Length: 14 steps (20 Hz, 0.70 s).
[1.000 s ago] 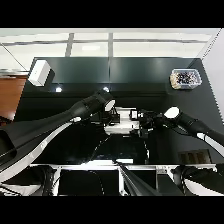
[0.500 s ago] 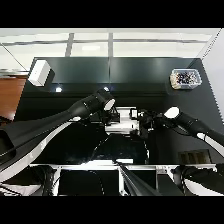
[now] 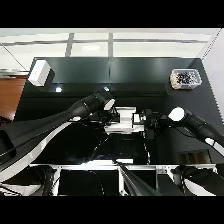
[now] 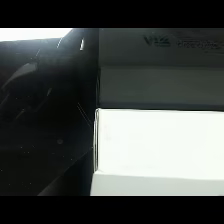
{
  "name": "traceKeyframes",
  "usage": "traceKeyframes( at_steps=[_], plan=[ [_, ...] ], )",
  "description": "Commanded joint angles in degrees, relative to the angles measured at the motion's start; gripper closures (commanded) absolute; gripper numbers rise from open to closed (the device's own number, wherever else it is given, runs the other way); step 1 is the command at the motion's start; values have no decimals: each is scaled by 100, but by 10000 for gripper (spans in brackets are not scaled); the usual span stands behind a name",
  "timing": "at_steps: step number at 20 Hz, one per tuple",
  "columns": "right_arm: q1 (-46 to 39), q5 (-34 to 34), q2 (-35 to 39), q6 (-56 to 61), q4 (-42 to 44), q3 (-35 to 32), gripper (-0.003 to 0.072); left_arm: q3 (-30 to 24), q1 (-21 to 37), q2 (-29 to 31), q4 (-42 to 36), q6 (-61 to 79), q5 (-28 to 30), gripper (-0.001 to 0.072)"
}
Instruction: Fold the box and place the chain.
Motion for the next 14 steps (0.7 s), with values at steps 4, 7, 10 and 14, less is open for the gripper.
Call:
traceKeyframes(
  at_steps=[4, 7, 10, 14],
  plan=[
    [39, -20, 50, -140, 404, 0, 572, 7, 2, 0, -15, 35, -2, 681],
    [138, -87, 17, -68, 560, -2, 560, 7, 2, 0, -42, 35, -2, 681],
    [304, -203, -179, -50, 1331, -2, 559, 7, 2, 0, -44, 35, -4, 681],
    [313, -555, -256, 623, 1207, -2, 560, 7, 0, 0, -44, 33, -11, 681]
  ],
)
